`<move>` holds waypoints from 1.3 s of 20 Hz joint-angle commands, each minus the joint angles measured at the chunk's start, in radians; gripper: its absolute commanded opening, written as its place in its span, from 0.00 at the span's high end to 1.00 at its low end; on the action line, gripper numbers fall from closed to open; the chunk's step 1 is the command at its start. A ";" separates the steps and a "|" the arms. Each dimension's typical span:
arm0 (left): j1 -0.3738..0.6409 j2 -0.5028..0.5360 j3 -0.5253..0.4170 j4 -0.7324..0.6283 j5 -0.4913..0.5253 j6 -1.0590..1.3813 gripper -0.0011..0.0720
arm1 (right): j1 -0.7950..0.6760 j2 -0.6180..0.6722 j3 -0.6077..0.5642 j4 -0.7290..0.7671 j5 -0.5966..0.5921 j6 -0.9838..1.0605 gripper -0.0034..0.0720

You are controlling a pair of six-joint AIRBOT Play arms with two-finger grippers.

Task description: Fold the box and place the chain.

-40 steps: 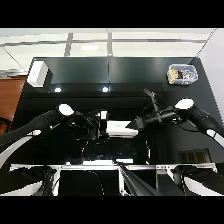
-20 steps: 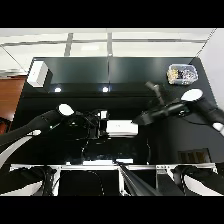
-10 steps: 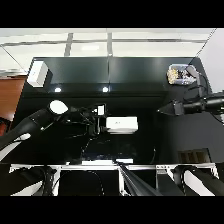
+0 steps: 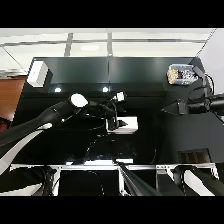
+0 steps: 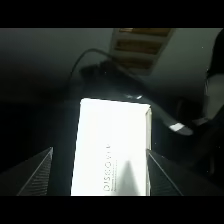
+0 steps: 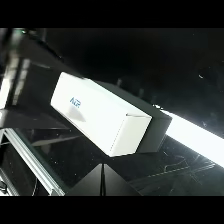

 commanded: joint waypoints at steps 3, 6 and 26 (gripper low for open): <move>-0.010 -0.078 0.035 0.040 -0.079 -0.120 0.02 | -0.002 0.001 0.000 -0.002 -0.008 -0.006 0.94; -0.010 -0.078 0.035 0.052 -0.096 -0.120 0.02 | -0.002 0.001 0.000 -0.002 -0.011 -0.006 0.94; -0.100 -0.126 0.038 0.209 -0.011 -0.004 0.05 | -0.002 0.001 0.000 -0.002 -0.019 -0.006 0.94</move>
